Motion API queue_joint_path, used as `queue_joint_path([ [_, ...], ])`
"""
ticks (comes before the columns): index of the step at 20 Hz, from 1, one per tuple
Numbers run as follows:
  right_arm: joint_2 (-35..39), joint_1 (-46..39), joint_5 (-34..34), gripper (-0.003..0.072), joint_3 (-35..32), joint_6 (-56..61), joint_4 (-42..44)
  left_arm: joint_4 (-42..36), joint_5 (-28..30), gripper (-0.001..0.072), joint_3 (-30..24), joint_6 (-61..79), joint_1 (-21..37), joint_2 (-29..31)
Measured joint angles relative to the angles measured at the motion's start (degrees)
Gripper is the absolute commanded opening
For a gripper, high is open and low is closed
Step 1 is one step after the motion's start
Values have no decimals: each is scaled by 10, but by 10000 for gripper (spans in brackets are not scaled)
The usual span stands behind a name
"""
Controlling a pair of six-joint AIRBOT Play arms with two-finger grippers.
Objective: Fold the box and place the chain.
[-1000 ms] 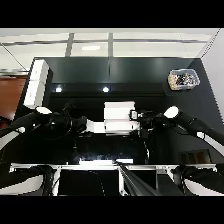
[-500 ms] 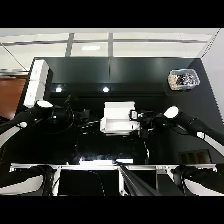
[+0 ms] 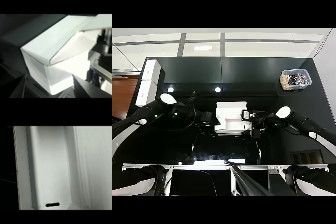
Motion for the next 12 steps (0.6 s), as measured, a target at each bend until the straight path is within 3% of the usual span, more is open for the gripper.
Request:
queue_joint_path([
  [6, 0, 0, -3, 161, 0, 4, 0, 103, 58, 645, 30, -147, -63, 0],
  [12, 0, 0, -6, 161, 0, 6, 1, 221, 80, 643, 60, -274, -109, -6],
])
